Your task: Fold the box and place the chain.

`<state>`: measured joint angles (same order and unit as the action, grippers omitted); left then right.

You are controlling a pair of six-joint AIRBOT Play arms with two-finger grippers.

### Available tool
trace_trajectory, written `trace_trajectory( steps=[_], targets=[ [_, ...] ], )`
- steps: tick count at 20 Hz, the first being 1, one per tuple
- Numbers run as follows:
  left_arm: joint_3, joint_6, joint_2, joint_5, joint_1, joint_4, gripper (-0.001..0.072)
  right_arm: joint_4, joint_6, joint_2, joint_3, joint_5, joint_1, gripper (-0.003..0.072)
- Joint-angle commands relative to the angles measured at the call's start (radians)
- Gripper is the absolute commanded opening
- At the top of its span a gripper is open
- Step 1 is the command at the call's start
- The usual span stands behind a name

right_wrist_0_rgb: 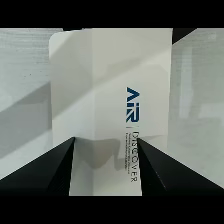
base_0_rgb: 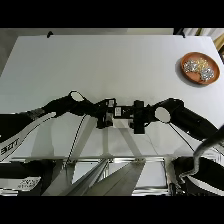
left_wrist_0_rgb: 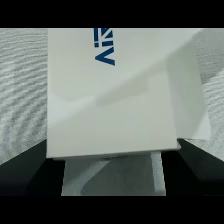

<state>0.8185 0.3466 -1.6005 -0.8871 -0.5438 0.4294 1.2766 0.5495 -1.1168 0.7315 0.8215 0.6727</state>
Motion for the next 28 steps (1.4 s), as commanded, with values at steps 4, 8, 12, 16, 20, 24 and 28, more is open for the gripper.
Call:
trace_trajectory(
  steps=[4,8,12,16,20,24,28],
  targets=[
    [0.000,0.001,0.000,0.000,0.000,0.001,0.0208,0.011,0.003,0.025,0.000,-0.038,0.001,0.0407],
    [0.000,0.001,0.000,0.000,0.000,0.001,0.0208,0.008,0.003,0.033,0.000,-0.041,0.001,0.0347],
    [0.000,0.001,0.000,0.000,0.000,0.001,0.0208,-0.029,-0.001,0.033,0.000,0.046,0.001,0.0349],
    [0.000,0.001,0.000,0.000,0.000,0.001,0.0208,-0.055,-0.008,0.033,0.000,0.084,0.001,0.0350],
    [0.000,0.001,0.000,0.000,0.000,0.001,0.0208,-0.035,-0.001,0.026,0.000,0.001,0.001,0.0350],
    [0.000,0.001,0.000,0.000,0.000,0.001,0.0208,0.009,0.031,0.021,0.000,-0.003,0.000,0.0349],
    [0.000,0.001,0.000,0.000,0.000,0.001,0.0208,0.003,0.053,0.021,0.000,-0.036,0.000,0.0349]
  ],
)
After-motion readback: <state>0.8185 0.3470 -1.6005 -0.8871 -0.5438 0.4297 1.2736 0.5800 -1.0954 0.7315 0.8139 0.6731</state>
